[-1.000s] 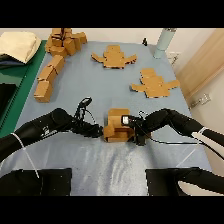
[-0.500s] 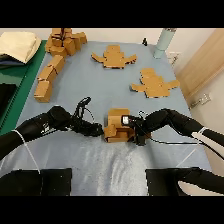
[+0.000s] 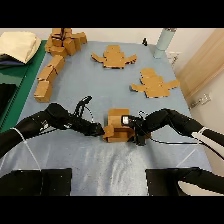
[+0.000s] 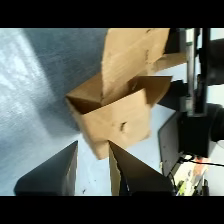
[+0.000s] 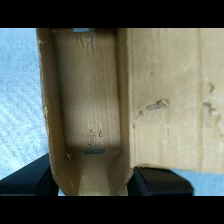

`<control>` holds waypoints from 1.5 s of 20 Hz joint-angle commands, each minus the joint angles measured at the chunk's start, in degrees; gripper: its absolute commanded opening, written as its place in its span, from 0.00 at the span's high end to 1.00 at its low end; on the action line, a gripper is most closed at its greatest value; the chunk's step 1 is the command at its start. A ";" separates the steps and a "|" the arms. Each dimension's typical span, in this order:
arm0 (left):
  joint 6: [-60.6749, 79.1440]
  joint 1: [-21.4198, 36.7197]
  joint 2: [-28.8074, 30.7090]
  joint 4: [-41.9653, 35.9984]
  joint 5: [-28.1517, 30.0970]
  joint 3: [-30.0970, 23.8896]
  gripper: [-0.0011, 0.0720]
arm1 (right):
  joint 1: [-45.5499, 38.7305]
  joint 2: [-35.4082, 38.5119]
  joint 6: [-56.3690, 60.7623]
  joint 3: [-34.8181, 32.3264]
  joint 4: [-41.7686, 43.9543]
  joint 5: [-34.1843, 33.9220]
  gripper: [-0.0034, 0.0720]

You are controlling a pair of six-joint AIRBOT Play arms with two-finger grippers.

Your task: Fold the box.

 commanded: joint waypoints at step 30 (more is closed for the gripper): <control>-54.05 -20.59 -2.47 44.65 7.17 12.44 0.40 | 0.00 -0.02 0.00 0.07 0.02 0.00 0.35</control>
